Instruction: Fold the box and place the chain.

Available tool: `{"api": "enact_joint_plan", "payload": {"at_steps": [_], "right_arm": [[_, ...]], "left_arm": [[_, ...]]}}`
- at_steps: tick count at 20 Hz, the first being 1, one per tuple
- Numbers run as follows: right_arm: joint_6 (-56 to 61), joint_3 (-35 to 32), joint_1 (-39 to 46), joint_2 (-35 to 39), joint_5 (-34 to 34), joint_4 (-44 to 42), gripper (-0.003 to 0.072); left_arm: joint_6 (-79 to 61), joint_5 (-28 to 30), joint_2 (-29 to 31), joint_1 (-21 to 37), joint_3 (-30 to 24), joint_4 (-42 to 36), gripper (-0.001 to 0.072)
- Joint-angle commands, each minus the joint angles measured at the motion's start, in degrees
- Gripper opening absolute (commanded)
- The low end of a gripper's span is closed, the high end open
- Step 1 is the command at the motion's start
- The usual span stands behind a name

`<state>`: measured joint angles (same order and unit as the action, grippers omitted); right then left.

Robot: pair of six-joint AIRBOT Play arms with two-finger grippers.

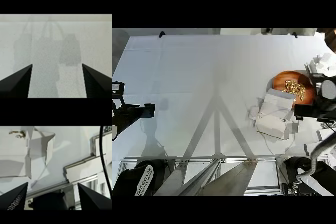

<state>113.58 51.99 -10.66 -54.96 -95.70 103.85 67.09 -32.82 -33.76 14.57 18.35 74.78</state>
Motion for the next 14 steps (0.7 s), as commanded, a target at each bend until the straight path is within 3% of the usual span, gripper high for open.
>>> {"api": "enact_joint_plan", "payload": {"at_steps": [1,5,6,14], "right_arm": [[4.3,-0.1,0.0,-4.9,-0.8,1.0,0.0683],[5.2,-0.1,0.0,-7.5,-0.9,3.1,0.0676],[5.2,-0.1,0.0,-8.1,-0.8,3.5,0.064],[6.6,-0.2,0.0,-15.5,-0.7,4.4,0.064]], "left_arm": [[0.0,0.0,0.0,0.1,0.0,0.0,0.0699],[0.0,0.0,0.0,0.1,0.0,0.0,0.0699],[0.0,0.0,0.0,0.1,0.0,0.0,0.0699],[0.0,0.0,-1.2,0.1,0.0,0.0,0.0699]]}}
